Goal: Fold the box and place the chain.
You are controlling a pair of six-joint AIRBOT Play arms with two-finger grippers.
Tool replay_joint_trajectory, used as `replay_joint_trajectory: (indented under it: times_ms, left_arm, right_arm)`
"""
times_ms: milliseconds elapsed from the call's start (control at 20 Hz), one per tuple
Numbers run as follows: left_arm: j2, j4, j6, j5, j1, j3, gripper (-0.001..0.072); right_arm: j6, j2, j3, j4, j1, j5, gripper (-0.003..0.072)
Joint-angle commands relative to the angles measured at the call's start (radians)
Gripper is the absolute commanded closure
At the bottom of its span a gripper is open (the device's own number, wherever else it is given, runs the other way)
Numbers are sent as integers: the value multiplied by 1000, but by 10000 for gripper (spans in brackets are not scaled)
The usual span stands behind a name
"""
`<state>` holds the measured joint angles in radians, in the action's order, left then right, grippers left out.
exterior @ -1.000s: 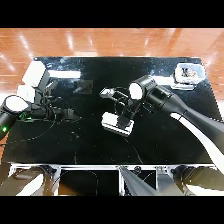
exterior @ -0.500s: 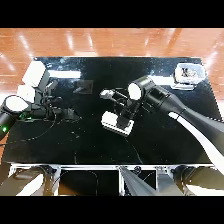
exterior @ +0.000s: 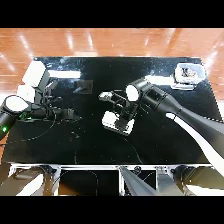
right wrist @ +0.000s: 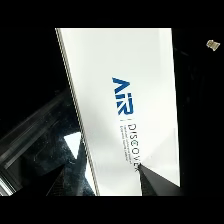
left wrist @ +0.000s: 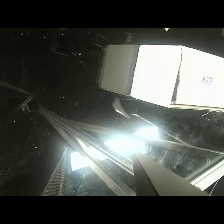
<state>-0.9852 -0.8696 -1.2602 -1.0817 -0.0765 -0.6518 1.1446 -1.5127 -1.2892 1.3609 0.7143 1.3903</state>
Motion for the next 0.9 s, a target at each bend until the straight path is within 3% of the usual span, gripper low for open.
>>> replay_joint_trajectory:
  times_ms: [0, 300, 450, 550, 650, 850]
  left_arm:
    - [-1, 0, 0, 0, 1, 0, 195]
    - [-1, 0, 0, 0, 1, 0, 195]
    - [0, 0, 1, 13, 1, 0, 195]
    - [0, -1, 1, 45, 3, 0, 195]
    - [0, -1, 9, 89, 3, -1, 195]
    - [-1, 0, 53, 141, 2, 0, 195]
  right_arm:
    - [3, 3, -1, 2, 0, 0, 113]
    - [73, 40, -35, 5, -1, -10, 140]
    - [227, 74, -39, 6, -18, -16, 142]
    - [451, 118, -26, 5, -47, -30, 499]
    - [713, 230, 95, 50, -58, -198, 655]
    - [1441, 500, 538, 60, 37, -834, 656]
